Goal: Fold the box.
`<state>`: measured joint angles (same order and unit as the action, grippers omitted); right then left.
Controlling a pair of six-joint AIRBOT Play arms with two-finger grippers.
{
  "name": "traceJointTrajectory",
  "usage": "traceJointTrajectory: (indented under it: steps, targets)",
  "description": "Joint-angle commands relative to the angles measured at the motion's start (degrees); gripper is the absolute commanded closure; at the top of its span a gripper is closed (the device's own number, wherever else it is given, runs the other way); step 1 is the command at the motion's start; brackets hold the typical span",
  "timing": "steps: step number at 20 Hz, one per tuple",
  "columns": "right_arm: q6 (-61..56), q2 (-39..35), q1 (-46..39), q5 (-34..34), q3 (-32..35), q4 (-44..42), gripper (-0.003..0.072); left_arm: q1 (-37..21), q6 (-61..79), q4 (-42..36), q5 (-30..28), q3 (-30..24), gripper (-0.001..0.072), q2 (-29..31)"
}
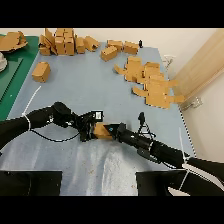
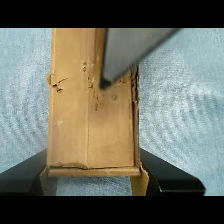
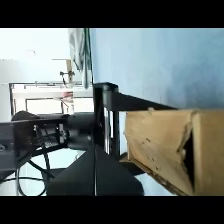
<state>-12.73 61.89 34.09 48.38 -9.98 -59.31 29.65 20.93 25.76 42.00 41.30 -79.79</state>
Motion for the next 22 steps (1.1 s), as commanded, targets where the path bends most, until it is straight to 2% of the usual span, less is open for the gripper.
traceJointTrajectory:
  steps: [1,3,5,9,13,22]
  targets:
    - [1.2,-5.7,-3.1,-9.7,-0.1,-0.5,0.0685,0.0,0.0,0.0,0.0,0.1,0.0187,0.0]
    - [1.5,-8.9,-6.6,-17.7,-0.1,0.9,0.0684,0.0,0.0,0.0,0.0,0.1,0.0187,0.0]
    - [1.9,-12.4,-10.6,-22.1,-0.1,4.8,0.0684,0.0,0.0,0.0,0.0,0.1,0.0187,0.0]
    - [1.9,-19.5,-17.1,-24.3,-0.1,7.2,0.0684,0.0,0.0,0.0,0.0,0.1,0.0187,0.0]
    - [1.9,-24.7,-19.4,-24.9,-0.1,8.7,0.0685,0.0,0.0,0.0,0.0,0.1,0.0187,0.0]
    - [0.7,-26.9,-19.3,-26.1,-0.1,12.5,0.0684,0.0,0.0,-0.5,-0.5,0.1,0.0187,0.0]
